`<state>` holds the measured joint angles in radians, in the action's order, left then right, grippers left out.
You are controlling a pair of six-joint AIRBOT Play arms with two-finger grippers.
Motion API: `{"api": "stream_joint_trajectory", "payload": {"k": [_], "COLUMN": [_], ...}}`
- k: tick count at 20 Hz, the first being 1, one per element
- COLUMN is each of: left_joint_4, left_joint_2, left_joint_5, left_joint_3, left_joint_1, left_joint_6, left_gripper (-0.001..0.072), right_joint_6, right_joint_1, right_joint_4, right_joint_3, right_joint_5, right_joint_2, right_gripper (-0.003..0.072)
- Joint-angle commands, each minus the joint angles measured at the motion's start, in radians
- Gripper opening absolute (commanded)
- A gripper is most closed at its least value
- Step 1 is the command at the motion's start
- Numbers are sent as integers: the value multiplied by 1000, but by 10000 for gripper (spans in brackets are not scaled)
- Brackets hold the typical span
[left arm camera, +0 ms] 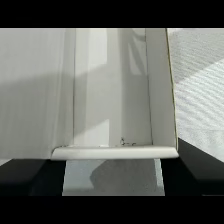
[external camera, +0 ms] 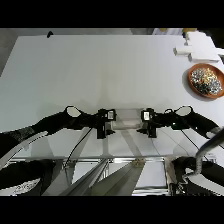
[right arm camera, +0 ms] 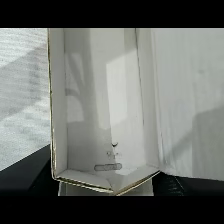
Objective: Fold the box and place the chain.
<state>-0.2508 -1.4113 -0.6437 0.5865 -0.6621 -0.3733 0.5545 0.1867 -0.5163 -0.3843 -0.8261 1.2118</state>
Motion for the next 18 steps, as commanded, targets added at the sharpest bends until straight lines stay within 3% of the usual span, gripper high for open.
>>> {"api": "stream_joint_trajectory", "payload": {"k": [1,5,6,7,8,11,14,18], "left_joint_4": [0,0,0,0,0,0,0,0], "left_joint_2": [0,0,0,0,0,0,0,0], "left_joint_5": [0,0,0,0,0,0,0,0], "left_joint_3": [0,0,0,0,0,0,0,0], "left_joint_1": [0,0,0,0,0,0,0,0], "left_joint_6": [1,1,1,1,1,1,0,0], "left_gripper": [167,167,167,167,167,167,167,167], "right_joint_6": [2,0,-6,-16,-33,-70,-264,-416], "right_joint_1": [0,3,3,2,2,-5,-68,-156], "right_joint_4": [1,31,20,15,13,-132,-295,-354], "right_joint_3": [0,0,0,0,0,0,0,0], "right_joint_5": [3,-16,-19,-24,-24,-24,-29,-92], "right_joint_2": [1,0,0,-1,-7,-81,-171,-233], "right_gripper": [337,340,395,634,700,705,704,663]}}
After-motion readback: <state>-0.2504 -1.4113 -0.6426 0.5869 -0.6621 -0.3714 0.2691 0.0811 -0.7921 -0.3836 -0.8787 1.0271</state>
